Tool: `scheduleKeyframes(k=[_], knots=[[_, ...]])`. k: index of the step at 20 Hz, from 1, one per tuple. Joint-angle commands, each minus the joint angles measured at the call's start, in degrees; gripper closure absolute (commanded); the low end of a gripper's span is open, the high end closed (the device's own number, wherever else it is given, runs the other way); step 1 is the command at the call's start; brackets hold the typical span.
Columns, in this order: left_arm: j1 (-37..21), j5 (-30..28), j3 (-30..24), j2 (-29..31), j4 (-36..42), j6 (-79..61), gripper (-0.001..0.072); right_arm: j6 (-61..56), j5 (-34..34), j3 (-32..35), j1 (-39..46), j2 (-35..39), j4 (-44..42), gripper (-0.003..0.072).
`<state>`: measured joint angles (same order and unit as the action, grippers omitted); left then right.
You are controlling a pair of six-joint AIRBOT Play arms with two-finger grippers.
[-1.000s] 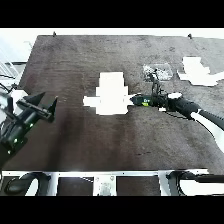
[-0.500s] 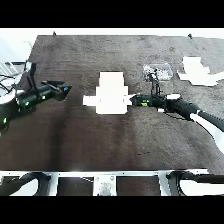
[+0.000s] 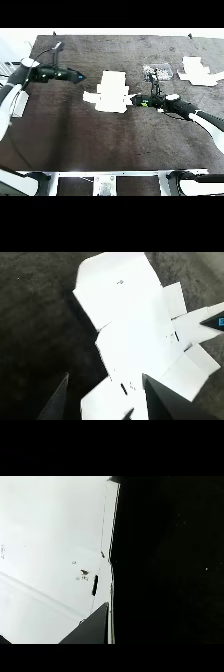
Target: Fold the box and place the chain.
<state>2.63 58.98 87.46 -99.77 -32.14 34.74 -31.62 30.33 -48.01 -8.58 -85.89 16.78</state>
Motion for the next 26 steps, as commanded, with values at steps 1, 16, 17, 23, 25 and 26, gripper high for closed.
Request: scheduleKeyframes(k=[1,16,17,23,25,26], knots=[[3.69,2.91,13.18,-9.14,-7.82,10.58,0.0181,0.85,0.15,0.02,-0.04,-0.37,0.15,0.067],[6.49,13.11,25.31,-22.95,-6.38,13.7,0.018,12.44,0.28,0.02,-0.63,-0.37,-1.64,0.0671],[6.49,13.7,25.33,-23.54,-5.7,13.66,0.018,12.46,0.28,0.02,-0.63,-0.37,-1.73,0.067],[6.62,15.96,25.31,-25.53,-3.54,12.94,0.0181,12.7,0.28,0.02,-0.63,-0.37,-1.77,0.067],[6.88,16.7,25.31,-25.99,-2.54,11.87,0.0182,12.68,0.28,0.02,-0.63,-0.37,-1.77,0.067],[6.99,16.65,25.31,-26.16,-2.34,11.67,0.0186,12.68,0.28,0.02,-0.63,-0.37,-1.77,0.067]])
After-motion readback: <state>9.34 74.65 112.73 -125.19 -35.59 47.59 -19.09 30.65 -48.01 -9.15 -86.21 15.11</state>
